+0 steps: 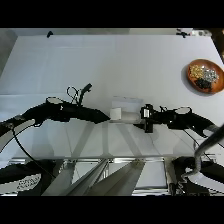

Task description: Fold the box and place the chain.

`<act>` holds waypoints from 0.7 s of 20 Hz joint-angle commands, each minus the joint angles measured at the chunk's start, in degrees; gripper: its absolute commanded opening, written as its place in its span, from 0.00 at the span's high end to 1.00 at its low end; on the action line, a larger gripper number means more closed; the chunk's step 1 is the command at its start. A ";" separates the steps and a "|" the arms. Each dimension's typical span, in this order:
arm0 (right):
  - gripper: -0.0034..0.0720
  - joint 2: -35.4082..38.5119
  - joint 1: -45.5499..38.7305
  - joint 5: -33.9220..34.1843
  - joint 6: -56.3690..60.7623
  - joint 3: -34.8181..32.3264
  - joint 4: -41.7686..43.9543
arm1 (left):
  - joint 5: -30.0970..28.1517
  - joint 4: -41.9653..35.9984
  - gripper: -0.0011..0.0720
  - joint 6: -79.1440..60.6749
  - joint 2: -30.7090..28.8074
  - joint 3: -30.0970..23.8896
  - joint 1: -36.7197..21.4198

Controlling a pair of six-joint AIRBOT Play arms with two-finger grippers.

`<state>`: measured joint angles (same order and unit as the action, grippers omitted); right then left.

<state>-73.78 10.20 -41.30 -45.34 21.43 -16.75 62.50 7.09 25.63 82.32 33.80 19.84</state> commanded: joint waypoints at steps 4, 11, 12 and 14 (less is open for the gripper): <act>0.64 0.04 0.04 0.00 0.07 0.02 0.04 | -0.39 -0.63 0.52 -0.09 -0.02 0.07 0.09; 0.64 0.04 0.04 -0.02 0.07 0.02 0.04 | -11.87 15.39 0.30 20.44 -0.02 4.31 2.99; 0.64 0.04 0.04 0.00 0.07 0.02 0.04 | -12.50 17.27 0.30 22.77 -0.02 5.75 3.58; 0.64 0.04 0.04 0.00 0.07 0.02 0.04 | -13.03 20.33 0.30 26.01 -0.02 9.22 4.98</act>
